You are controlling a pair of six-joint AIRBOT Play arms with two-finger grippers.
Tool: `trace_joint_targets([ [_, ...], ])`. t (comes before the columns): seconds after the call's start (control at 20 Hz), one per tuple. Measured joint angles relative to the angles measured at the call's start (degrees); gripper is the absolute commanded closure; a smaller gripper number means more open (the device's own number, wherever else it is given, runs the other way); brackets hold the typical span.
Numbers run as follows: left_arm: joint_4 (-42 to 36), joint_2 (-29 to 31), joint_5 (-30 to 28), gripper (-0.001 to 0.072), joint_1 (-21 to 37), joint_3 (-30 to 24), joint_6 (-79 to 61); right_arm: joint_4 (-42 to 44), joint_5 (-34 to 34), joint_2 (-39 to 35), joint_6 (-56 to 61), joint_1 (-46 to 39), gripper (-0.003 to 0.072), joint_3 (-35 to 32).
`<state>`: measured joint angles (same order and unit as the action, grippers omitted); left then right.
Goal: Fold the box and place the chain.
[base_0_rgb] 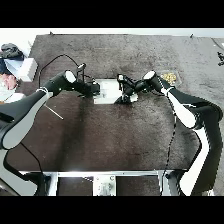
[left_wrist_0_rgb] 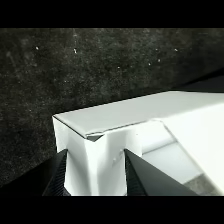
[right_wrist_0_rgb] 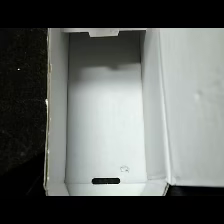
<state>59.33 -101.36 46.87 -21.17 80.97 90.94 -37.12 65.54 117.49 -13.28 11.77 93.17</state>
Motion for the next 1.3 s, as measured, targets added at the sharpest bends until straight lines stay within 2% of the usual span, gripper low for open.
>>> trace_joint_targets([
  [0.1, 5.8, -1.1, 2.0, 0.0323, -1.6, 2.9, 5.1, 0.0, 0.0, 0.0, 0.0, 0.0, 0.0224, 0.0],
  [0.35, 22.9, -6.0, 12.7, 0.0324, -6.4, 13.0, 18.2, 0.0, 0.0, 0.0, -0.1, 0.0, 0.0223, 0.0],
  [0.55, 31.2, -8.2, 17.1, 0.0325, -8.4, 16.7, 24.2, 0.1, 0.0, 0.0, -0.1, 0.0, 0.0223, 0.0],
  [0.7, 34.1, -9.4, 18.3, 0.0364, -8.8, 17.5, 26.9, 0.1, 0.0, 0.0, -0.1, 0.0, 0.0223, 0.0],
  [0.9, 35.6, -10.1, 18.7, 0.0366, -9.1, 17.9, 28.4, 0.0, 0.0, 0.0, -0.1, 0.0, 0.0223, 0.0],
  [0.95, 35.7, -10.2, 18.8, 0.0538, -9.1, 18.0, 28.6, 0.1, 0.0, 0.0, -0.1, 0.0, 0.0224, 0.0],
  [1.0, 35.7, -10.3, 18.8, 0.0645, -9.1, 18.0, 28.7, 0.1, 0.0, 0.0, 0.0, 0.0, 0.0223, 0.0],
  [1.25, 36.2, -10.4, 18.6, 0.0645, -9.2, 18.1, 29.8, 0.2, 0.0, 0.0, 0.0, 0.1, 0.0224, 0.0],
  [1.3, 36.2, -10.5, 18.4, 0.0567, -9.2, 18.1, 30.0, 0.1, 0.0, 0.0, 0.0, 0.1, 0.0223, 0.0],
])
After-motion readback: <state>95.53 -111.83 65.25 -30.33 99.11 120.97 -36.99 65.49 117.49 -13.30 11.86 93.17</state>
